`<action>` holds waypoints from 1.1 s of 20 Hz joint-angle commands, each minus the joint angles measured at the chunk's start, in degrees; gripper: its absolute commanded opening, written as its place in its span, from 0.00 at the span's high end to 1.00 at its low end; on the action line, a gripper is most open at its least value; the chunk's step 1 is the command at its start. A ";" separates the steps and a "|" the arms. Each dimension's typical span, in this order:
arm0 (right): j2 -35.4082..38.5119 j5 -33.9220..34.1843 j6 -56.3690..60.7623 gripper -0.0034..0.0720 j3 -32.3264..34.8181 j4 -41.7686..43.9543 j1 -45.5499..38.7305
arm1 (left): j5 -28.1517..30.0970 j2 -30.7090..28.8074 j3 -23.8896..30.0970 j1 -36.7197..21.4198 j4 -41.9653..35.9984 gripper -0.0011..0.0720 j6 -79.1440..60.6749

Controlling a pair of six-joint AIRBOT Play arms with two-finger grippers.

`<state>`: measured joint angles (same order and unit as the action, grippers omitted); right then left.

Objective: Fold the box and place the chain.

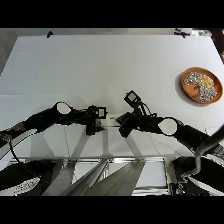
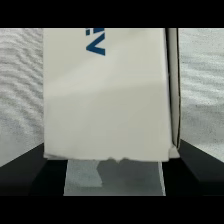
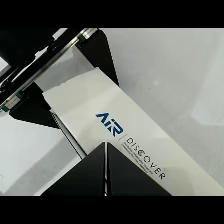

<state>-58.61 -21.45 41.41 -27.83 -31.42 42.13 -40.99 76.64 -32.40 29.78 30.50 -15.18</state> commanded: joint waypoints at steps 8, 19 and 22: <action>-3.30 -0.20 -1.42 0.94 2.29 1.70 1.92 | 0.02 -0.04 0.02 -0.04 0.02 0.61 0.00; -3.54 1.22 -1.36 0.94 5.57 1.53 2.93 | 0.02 -0.04 0.02 -0.04 0.02 0.61 0.00; -3.54 1.51 -1.36 0.94 5.57 1.40 2.93 | 0.02 -0.04 0.02 -0.04 0.02 0.61 0.00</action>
<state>-62.08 -19.94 40.01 -22.48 -29.36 44.99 -41.25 76.64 -32.34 29.80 30.57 -15.27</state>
